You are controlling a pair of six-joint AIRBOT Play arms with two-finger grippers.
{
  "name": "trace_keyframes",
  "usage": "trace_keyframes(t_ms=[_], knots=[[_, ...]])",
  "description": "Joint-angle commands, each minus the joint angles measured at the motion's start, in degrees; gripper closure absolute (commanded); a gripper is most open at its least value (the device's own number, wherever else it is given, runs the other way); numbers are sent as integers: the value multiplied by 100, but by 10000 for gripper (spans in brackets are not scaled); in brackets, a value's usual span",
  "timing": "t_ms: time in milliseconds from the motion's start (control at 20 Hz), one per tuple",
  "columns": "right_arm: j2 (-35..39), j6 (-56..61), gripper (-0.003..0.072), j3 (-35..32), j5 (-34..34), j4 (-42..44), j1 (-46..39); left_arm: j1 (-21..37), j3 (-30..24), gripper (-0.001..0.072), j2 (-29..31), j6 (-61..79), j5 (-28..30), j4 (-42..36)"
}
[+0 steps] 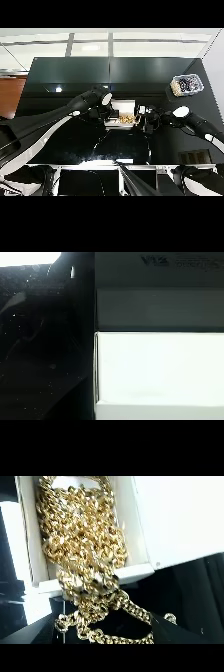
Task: Fold the box and place the chain.
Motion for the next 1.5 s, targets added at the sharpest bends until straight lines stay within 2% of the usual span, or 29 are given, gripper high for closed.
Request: trace_keyframes(t_ms=[0, 200, 250, 350, 550, 600, 650, 700, 900, 1150, 1300, 1450], knots=[[-114, -168, -34, 7, -94, 184, 46, 2, 2, 677, 4, 0, 0, 0], [-127, -155, -34, 7, -188, 186, 205, 2, 2, 678, 4, 0, 2, 0], [-146, -131, -9, 7, -199, 186, 208, 2, 2, 678, 4, 0, 0, 0], [-188, 74, 183, 7, -361, 186, 208, 2, 2, 678, 4, 0, 0, -2], [-188, 426, 202, 7, -935, 136, 201, 9, 2, 678, 4, 0, 4, -127], [-188, 433, 314, 7, -918, 136, 203, 15, 2, 678, 4, 0, 2, -125], [-188, 463, 604, 7, -874, 138, 203, 15, 2, 678, 4, 0, 2, -122], [-186, 474, 661, 7, -861, 136, 203, 15, 2, 678, 4, 0, 2, -125], [-17, 817, 668, 7, -844, 138, 203, 15, 2, 678, 4, 0, 0, -125], [1040, 2594, 669, 13, -629, -127, -44, 15, 2, 678, 4, 0, 0, -125], [1878, 3759, 669, 160, 11, -361, -428, 15, 2, 678, 4, 0, -4, -127], [2297, 4583, 669, 649, 1134, -332, -704, 15, 2, 677, 4, 0, -4, -127]])
